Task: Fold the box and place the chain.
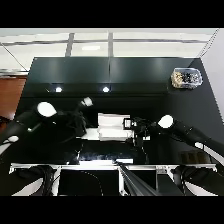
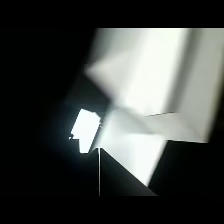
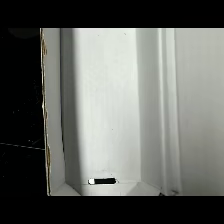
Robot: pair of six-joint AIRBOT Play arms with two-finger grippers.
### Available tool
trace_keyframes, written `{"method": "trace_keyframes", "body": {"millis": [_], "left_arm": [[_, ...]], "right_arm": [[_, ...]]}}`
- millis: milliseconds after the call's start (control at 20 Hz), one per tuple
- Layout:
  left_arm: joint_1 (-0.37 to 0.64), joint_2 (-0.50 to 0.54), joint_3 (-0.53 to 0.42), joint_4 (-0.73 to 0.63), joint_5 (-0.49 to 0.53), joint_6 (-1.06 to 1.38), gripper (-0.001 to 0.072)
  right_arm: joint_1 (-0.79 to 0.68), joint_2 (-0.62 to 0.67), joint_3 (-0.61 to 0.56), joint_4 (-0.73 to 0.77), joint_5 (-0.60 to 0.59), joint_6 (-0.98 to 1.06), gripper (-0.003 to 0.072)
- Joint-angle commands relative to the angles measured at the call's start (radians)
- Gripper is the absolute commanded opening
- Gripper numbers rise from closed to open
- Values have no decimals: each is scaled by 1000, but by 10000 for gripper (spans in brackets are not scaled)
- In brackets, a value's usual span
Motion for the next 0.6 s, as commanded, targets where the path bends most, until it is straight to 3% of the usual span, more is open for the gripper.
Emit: {"method": "trace_keyframes", "body": {"millis": [0,150,300,400,550], "left_arm": [[257,28,-1,25,-17,-381,25],[467,7,-41,29,-146,-543,25],[579,-55,-108,20,-262,-761,25],[568,-119,-145,0,-309,-729,25],[483,-185,-176,-171,-286,-635,24]], "right_arm": [[1,-1,0,0,0,0,440],[1,-1,0,0,0,0,439],[1,-1,0,0,0,0,439],[1,-1,0,0,0,0,440],[1,-1,0,0,1,0,439]]}}
